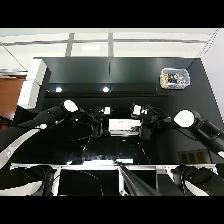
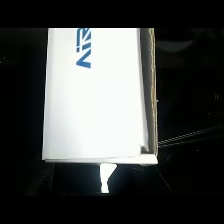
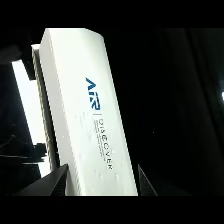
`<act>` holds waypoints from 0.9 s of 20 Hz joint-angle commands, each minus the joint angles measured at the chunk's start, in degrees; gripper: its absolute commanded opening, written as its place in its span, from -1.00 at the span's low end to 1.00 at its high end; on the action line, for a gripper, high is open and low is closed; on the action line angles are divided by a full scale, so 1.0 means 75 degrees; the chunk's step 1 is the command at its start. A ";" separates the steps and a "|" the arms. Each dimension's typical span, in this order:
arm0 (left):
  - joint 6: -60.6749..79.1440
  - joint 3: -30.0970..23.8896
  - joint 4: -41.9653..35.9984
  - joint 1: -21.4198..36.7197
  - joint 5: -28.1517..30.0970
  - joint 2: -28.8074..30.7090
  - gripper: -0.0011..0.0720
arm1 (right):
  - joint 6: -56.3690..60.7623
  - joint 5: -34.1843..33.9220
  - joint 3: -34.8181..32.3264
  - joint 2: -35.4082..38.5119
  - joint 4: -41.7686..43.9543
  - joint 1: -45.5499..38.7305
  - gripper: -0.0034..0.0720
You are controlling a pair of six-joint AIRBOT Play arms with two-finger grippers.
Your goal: Fold the box and place the chain.
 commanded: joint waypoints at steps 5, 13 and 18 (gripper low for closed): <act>0.0000 0.0003 0.0000 -0.0006 0.0000 -0.0003 -0.05 | 0.0137 0.0082 0.0006 -0.0082 0.0015 0.0006 0.40; 0.0000 0.0003 0.0000 -0.0006 0.0000 -0.0003 -0.05 | 0.0146 0.0277 0.0006 -0.0085 0.0015 0.0006 0.41; 0.0000 0.0003 0.0000 -0.0006 0.0000 -0.0003 -0.05 | 0.0233 0.0152 0.0003 -0.0087 0.0017 0.0006 0.40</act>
